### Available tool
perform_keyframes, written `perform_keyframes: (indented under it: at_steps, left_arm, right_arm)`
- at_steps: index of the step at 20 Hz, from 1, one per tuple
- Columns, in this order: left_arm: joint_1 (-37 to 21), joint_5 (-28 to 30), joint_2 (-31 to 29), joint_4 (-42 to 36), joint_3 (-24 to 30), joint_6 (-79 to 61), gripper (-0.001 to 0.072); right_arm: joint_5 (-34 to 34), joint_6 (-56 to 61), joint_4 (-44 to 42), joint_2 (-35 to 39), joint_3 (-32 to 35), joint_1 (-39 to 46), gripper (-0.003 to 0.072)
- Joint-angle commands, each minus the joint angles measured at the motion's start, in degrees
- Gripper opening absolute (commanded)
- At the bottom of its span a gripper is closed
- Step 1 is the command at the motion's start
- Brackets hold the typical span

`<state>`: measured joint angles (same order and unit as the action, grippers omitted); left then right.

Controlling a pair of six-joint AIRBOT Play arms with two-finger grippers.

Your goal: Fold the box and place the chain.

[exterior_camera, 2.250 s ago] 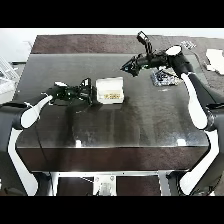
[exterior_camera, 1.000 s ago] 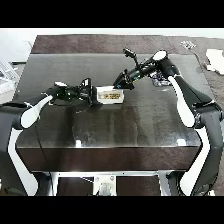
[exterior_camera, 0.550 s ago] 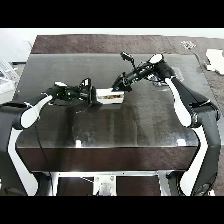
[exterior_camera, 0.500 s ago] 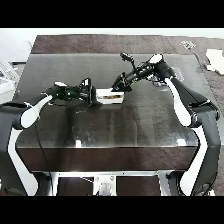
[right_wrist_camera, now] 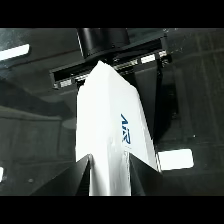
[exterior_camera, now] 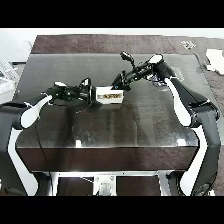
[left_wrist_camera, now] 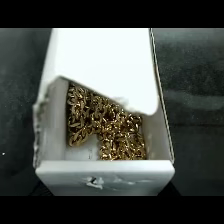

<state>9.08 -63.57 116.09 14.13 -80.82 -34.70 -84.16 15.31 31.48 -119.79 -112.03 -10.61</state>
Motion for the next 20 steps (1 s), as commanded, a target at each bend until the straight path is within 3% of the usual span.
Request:
perform_keyframes:
  at_steps: [1, 20]
  left_arm:
    - [0.0, -0.1, 0.0, 0.0, 0.0, -0.1, 0.0416]
    - [0.0, -0.1, 0.0, 0.0, 0.0, -0.1, 0.0416]
  right_arm:
    - [0.9, -1.0, 0.0, 0.0, 0.0, 0.0, 0.0301]
    - [0.4, -3.6, 2.6, 0.0, 2.1, -0.9, 0.0269]
